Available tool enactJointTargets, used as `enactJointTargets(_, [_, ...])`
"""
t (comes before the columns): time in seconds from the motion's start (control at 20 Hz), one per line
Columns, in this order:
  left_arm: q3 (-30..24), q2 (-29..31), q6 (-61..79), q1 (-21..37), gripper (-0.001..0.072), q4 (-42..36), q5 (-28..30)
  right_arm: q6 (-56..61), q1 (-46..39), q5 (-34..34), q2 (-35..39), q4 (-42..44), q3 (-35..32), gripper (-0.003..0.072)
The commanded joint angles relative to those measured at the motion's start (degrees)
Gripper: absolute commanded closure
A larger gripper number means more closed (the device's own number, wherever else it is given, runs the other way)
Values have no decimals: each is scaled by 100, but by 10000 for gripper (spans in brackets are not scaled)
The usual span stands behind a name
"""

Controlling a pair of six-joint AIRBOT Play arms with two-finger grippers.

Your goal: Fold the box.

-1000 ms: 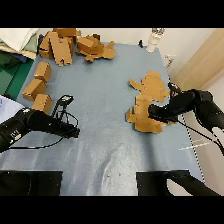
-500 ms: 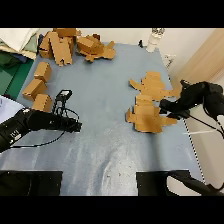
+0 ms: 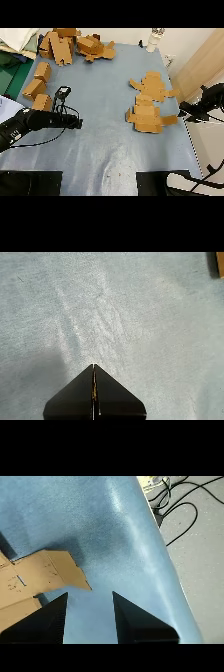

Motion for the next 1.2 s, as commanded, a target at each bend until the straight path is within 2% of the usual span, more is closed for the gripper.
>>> enactJointTargets(0.0, [-2, 2, -7, -4, 697, -24, 24, -343, -107, 184, -302, 330, 24, 218])
enactJointTargets(0.2, [-2, 2, -17, -4, 697, -236, 26, -562, -105, 238, -697, 531, 22, 218])
enactJointTargets(0.4, [-2, 2, -17, -4, 697, -479, 28, -962, -101, 205, -1150, 1353, 22, 218])
enactJointTargets(0.55, [-2, 2, -15, -4, 697, -728, 31, -1244, -39, 81, -1325, 1904, 22, 251])
enactJointTargets(0.65, [-2, 2, -15, -4, 697, -820, 31, -1250, 57, -22, -1331, 1899, 22, 431])
enactJointTargets(0.75, [-2, 2, -15, -2, 697, -946, 28, -1281, 122, -133, -1331, 1928, 24, 461])
enactJointTargets(0.85, [-2, 2, -15, -2, 697, -1036, 31, -1283, 201, -260, -1331, 1971, 22, 637])
enactJointTargets(0.9, [-2, 2, -15, -2, 697, -1086, 35, -1292, 258, -332, -1331, 2050, 24, 682])
enactJointTargets(1.15, [-2, 9, -13, 4, 696, -1349, 214, -1766, 813, -815, -1290, 2938, 22, 683])
